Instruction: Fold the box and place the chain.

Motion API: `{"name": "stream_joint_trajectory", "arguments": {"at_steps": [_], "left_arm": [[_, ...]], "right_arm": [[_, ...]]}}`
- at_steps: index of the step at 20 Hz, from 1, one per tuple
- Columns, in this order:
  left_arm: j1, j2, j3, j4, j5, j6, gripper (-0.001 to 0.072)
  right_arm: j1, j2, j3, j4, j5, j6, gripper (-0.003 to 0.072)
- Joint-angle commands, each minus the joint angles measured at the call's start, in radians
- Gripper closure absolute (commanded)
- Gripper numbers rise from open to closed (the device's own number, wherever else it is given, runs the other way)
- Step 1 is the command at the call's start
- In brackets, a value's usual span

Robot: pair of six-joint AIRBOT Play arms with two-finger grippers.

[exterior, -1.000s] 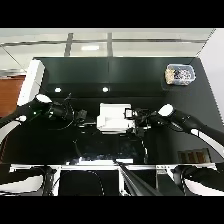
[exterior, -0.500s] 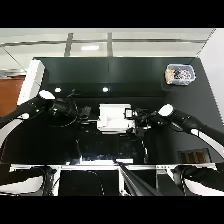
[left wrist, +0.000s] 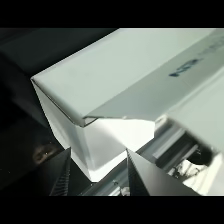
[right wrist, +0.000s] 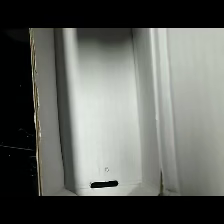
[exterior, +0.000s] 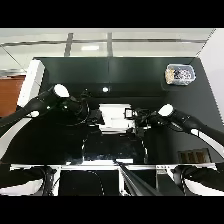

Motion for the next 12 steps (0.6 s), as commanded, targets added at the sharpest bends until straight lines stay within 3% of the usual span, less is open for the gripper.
{"name": "stream_joint_trajectory", "arguments": {"at_steps": [1, 12], "left_arm": [[-0.058, 0.0, 0.02, 0.076, 0.051, -0.116, 0.0308], [-0.22, 0.0, 0.05, 0.49, 0.185, -0.549, 0.0313]], "right_arm": [[0.001, 0.0, 0.0, 0.0, 0.0, 0.0, 0.056], [0.001, 0.0, 0.0, 0.0, 0.0, 0.0, 0.0561]]}}
